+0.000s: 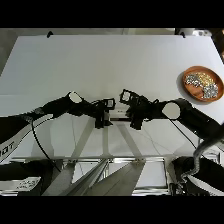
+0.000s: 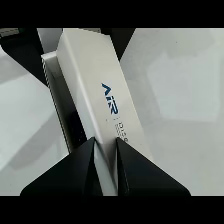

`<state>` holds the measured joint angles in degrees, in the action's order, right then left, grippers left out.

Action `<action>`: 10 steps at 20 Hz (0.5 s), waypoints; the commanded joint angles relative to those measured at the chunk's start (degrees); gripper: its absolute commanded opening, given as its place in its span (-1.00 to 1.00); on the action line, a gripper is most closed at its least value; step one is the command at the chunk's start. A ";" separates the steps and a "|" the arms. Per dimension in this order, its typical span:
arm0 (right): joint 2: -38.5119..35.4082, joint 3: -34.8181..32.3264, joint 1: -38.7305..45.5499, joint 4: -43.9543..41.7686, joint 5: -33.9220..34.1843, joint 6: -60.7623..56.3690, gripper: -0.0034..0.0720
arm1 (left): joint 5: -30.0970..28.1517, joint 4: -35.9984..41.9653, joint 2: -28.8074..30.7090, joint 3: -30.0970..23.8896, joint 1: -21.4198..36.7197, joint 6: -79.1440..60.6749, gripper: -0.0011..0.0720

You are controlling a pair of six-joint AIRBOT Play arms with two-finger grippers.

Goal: Fold the box and place the chain.

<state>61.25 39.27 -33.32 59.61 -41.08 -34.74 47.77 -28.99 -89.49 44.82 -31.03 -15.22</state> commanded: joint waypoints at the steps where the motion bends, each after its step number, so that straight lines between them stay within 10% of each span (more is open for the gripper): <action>1: -0.04 -0.35 0.00 -0.04 -0.94 -0.42 -0.87 | 0.04 0.02 0.04 0.02 0.04 0.04 0.26; 10: 0.04 -3.76 -0.31 2.08 -1.33 -0.37 -0.87 | 0.04 0.02 0.04 0.02 0.04 0.04 0.26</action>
<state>61.19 36.42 -33.52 60.66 -41.74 -35.03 47.90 -28.95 -89.49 44.82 -31.05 -15.16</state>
